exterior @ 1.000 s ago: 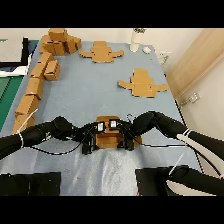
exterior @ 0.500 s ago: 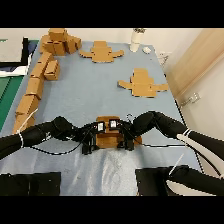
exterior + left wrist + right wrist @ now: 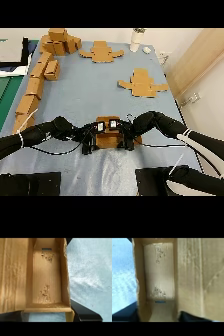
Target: Fold the box.
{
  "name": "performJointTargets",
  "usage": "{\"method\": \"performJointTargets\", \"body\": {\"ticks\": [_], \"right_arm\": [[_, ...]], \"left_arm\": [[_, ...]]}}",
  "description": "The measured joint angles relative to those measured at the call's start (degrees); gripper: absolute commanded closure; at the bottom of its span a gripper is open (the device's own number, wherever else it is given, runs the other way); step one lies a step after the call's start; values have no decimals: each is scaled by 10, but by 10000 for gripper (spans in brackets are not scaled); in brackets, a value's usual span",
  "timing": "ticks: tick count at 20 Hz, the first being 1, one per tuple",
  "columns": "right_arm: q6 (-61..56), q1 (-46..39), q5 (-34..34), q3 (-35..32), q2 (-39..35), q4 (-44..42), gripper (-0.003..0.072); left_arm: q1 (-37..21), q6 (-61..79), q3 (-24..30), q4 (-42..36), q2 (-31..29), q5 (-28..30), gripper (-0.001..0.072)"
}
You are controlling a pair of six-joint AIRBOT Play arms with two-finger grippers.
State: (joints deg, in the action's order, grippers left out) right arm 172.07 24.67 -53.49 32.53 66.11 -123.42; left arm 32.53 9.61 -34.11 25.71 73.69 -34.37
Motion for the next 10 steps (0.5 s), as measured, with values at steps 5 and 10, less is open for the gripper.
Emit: {"method": "performJointTargets", "body": {"ticks": [5, 10], "right_arm": [[-66, 0, 1, 4, -14, 18, -31], [-170, 0, -5, 5, -66, 104, -29]], "left_arm": [[0, 0, 0, 0, 0, 1, 260], [0, 0, 0, 0, 0, 2, 260]]}}
